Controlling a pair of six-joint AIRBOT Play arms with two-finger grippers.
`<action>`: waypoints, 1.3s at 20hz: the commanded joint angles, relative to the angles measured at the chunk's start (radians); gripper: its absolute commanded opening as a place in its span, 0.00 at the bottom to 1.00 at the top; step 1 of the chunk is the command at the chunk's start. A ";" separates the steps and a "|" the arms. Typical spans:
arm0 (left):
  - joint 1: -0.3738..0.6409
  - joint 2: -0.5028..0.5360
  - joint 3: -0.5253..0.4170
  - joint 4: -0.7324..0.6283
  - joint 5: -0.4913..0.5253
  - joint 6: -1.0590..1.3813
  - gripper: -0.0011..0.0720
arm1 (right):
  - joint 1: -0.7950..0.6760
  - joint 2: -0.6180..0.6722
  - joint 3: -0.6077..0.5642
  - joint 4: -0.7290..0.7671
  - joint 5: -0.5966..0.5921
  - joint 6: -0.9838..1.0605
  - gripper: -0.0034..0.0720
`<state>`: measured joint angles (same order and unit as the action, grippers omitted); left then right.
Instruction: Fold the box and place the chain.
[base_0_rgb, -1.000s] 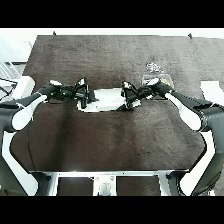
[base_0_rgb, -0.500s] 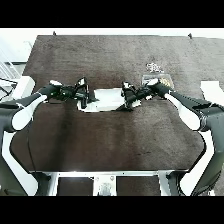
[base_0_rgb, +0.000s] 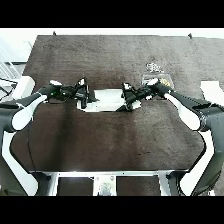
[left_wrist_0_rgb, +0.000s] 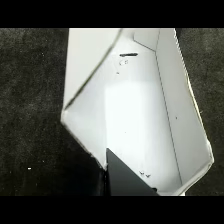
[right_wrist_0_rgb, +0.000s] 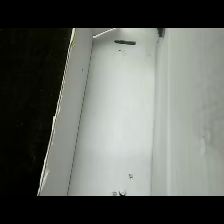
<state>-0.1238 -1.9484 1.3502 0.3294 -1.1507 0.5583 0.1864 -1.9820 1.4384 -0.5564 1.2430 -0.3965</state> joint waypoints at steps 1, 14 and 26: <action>0.000 -0.001 0.000 0.000 0.002 0.000 0.04 | 0.001 0.000 0.001 -0.004 0.004 0.003 0.86; 0.000 -0.001 -0.001 0.000 0.000 0.000 0.04 | -0.003 -0.001 0.003 -0.009 -0.023 0.074 0.92; 0.000 -0.001 0.000 -0.001 -0.002 0.000 0.04 | -0.020 -0.001 0.003 -0.008 -0.019 0.103 0.92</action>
<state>-0.1246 -1.9484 1.3502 0.3286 -1.1519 0.5583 0.1661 -1.9827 1.4406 -0.5659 1.2224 -0.2966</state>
